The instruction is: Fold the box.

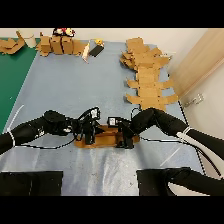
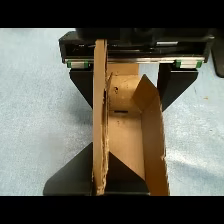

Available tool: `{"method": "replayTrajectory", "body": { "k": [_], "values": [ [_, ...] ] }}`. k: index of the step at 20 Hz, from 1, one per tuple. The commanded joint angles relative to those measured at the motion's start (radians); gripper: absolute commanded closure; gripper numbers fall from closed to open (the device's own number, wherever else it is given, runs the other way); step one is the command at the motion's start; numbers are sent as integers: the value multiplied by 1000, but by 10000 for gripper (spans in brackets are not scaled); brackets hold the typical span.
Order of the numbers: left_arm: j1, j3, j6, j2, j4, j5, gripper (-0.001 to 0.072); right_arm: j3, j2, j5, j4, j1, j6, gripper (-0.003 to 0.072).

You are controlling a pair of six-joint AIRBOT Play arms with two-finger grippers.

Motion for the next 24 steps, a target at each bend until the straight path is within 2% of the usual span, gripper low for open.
{"method": "replayTrajectory", "body": {
  "k": [1,3,24],
  "values": [
    [0,1,0,0,-1,3,699,-1,-2,-36,7,2,9,7],
    [0,1,0,0,-1,3,699,-1,-2,-47,6,2,11,56],
    [0,1,0,0,-1,3,699,-28,-4,63,-4,2,11,66]
  ]
}}
